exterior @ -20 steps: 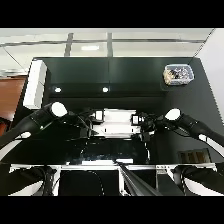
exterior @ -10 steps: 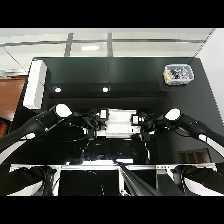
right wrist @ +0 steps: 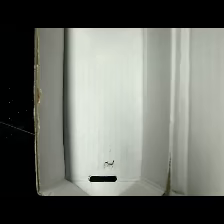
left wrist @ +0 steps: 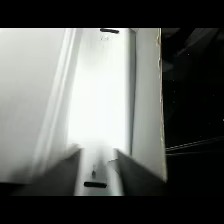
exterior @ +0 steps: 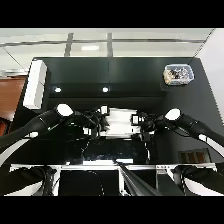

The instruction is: Fold the box and place the chain.

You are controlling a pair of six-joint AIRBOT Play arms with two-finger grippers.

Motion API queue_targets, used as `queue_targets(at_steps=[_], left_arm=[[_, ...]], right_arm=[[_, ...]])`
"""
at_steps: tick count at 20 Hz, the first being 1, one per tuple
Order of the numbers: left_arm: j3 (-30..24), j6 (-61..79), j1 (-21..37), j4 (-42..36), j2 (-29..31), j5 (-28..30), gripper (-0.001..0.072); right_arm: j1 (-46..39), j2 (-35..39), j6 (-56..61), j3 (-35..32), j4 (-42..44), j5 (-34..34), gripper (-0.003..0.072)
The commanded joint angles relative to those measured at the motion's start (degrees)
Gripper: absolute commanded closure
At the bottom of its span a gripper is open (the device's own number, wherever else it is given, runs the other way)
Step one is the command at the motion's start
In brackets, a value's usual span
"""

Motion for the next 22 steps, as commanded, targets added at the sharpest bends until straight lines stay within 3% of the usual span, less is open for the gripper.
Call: queue_targets(at_steps=[1,2,3,4,5,7,8,13,16,17,18,20,22], left_arm=[[0.0,-0.5,-1.0,-0.3,0.0,-0.2,0.0345],[0.0,-0.9,-1.0,-0.2,0.1,-0.2,0.0547],[0.0,-1.7,-1.0,-0.3,0.1,-0.2,0.0388],[0.0,-3.2,-1.0,-0.2,0.1,-0.2,0.0353],[0.1,-4.0,-0.8,0.6,0.4,-0.3,0.0534],[0.5,-7.0,-0.1,2.8,1.4,-1.3,0.0567],[1.1,-11.6,0.6,5.6,2.2,-2.4,0.0681],[5.0,-52.8,7.5,37.4,13.9,-9.7,0.0681],[4.8,-84.2,17.6,47.8,16.1,-18.6,0.0682],[4.0,-91.1,22.5,46.6,14.8,-22.8,0.0682],[2.3,-90.2,27.2,40.5,13.3,-25.6,0.0681],[-2.4,-83.3,34.4,23.3,10.7,-25.6,0.0682],[-5.9,-78.6,37.0,13.0,7.2,-24.6,0.0682]], right_arm=[[0.0,0.0,0.0,0.1,0.0,0.0,0.0381],[0.0,0.0,0.0,0.1,0.0,0.0,0.038],[0.0,0.0,0.0,0.1,0.0,0.0,0.0381],[0.0,0.0,0.0,0.1,0.0,0.0,0.038],[0.0,0.0,0.0,0.1,0.0,0.0,0.0381],[0.0,0.0,0.0,0.1,0.0,0.0,0.0381],[0.0,0.0,0.0,0.1,0.0,0.0,0.038],[0.0,0.0,0.0,0.1,0.0,0.0,0.0381],[0.0,0.0,0.0,0.1,0.0,0.0,0.0381],[0.0,0.0,0.0,0.1,0.0,0.0,0.0381],[0.0,0.0,0.0,0.1,0.0,0.0,0.0381],[0.0,0.0,0.0,0.1,0.0,0.0,0.038],[0.0,0.0,0.0,0.1,0.0,0.0,0.0381]])
